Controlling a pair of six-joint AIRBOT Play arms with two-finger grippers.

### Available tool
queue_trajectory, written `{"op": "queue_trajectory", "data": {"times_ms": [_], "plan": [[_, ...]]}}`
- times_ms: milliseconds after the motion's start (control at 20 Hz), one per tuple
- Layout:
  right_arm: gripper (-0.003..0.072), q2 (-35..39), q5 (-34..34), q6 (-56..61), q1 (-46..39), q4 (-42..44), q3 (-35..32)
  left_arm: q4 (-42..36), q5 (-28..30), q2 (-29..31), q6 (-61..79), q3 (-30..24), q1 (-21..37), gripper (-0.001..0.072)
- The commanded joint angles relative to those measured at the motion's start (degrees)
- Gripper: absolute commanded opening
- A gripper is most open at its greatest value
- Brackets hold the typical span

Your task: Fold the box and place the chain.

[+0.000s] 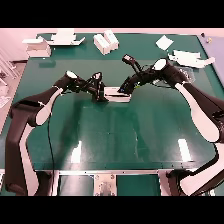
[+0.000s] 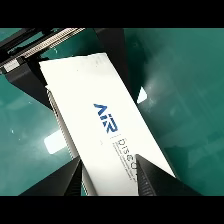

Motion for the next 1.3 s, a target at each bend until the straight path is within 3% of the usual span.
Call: {"op": "queue_trajectory", "data": {"times_ms": [0, 400, 850, 1250], "plan": [[0.0364, 0.0, -0.2, 0.5, 0.1, 0.7, -1.2, 0.0, 0.0, 0.0, 0.0, 0.0, 0.0, 0.0405], [0.0365, 0.0, -0.2, -0.2, 0.0, 1.5, -5.1, 0.0, 0.0, 0.0, 0.0, 0.0, 0.0, 0.0405], [0.0366, 0.0, -0.6, -3.5, -1.3, 0.3, -5.1, 0.0, 0.0, 0.0, 0.0, 0.0, 0.0, 0.0405], [0.0368, 0.0, -0.2, -13.1, -1.6, 0.2, -6.8, 0.0, 0.2, 0.0, 0.1, 0.0, 0.0, 0.0405]]}}
